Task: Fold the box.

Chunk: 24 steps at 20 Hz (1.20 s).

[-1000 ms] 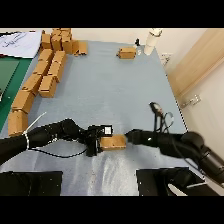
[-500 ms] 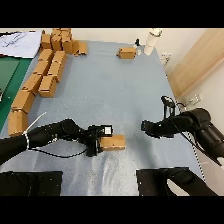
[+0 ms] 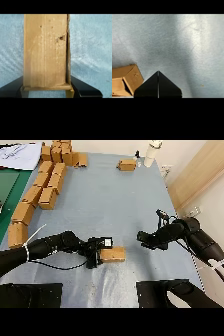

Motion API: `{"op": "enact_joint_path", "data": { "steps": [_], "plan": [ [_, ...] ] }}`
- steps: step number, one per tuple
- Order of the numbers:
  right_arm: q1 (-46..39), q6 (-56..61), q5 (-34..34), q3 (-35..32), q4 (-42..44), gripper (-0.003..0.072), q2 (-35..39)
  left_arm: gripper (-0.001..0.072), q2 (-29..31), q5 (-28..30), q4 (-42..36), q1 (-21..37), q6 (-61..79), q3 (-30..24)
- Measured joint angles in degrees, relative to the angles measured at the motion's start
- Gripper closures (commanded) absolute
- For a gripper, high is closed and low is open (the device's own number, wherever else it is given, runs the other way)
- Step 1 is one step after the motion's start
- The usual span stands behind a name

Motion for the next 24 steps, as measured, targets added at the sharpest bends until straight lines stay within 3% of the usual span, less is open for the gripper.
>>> {"op": "enact_joint_path", "data": {
  "steps": [10, 14, 18, 24],
  "plan": [
    [-0.02, 0.46, 1.22, 0.00, 0.11, 0.0685, -0.28, 0.0198, 3.37, 1.90, 0.48, 0.92, -11.08, 0.87],
    [-0.02, 0.46, 1.27, 0.00, -0.42, 0.0685, -0.28, 0.0198, 4.31, 4.24, 2.05, 4.76, -20.63, 0.87],
    [-0.02, 0.00, 1.29, 0.00, -0.87, 0.0685, -0.28, 0.0198, 5.88, 3.76, 11.41, 15.23, -37.27, 0.87],
    [-0.02, -1.20, 1.29, 0.00, -1.92, 0.0685, -0.28, 0.0198, 9.51, -5.09, 26.25, 38.45, -55.25, 0.94]
  ]
}}
